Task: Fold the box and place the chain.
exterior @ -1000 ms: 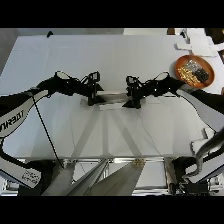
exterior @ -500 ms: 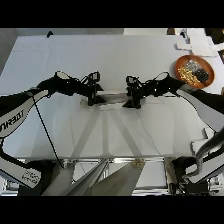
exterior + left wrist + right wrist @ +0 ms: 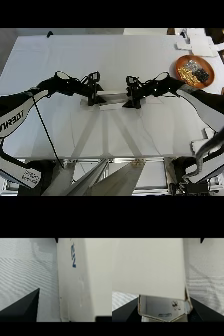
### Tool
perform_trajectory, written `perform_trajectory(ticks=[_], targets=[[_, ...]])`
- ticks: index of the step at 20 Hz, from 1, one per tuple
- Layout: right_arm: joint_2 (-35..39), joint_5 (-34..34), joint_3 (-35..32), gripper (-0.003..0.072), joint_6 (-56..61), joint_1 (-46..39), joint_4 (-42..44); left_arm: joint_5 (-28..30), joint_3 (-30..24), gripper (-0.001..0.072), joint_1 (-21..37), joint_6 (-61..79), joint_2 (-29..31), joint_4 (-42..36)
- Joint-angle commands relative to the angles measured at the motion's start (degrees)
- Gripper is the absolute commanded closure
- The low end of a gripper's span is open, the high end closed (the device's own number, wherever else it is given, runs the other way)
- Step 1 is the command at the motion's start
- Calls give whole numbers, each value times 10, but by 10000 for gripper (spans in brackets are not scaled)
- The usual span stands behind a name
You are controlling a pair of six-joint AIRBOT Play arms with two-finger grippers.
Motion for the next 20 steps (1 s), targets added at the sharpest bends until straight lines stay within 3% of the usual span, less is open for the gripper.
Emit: perform_trajectory(ticks=[1, 4, 7, 13, 20], targets=[[0, 0, 0, 280, 0, 0, 0, -3, 0, 211, -1, -2, 0, 0], [0, 0, 0, 280, 0, 0, 0, -2, 0, 187, 1, -2, 2, 0], [0, 0, 0, 280, 0, 0, 0, -3, 0, 45, 4, -5, 25, 5], [0, 0, 0, 280, 0, 0, 0, -1, 0, 50, 17, -63, 104, 158], [0, 0, 0, 280, 0, 0, 0, 2, 0, 81, 45, -166, 173, 244]])
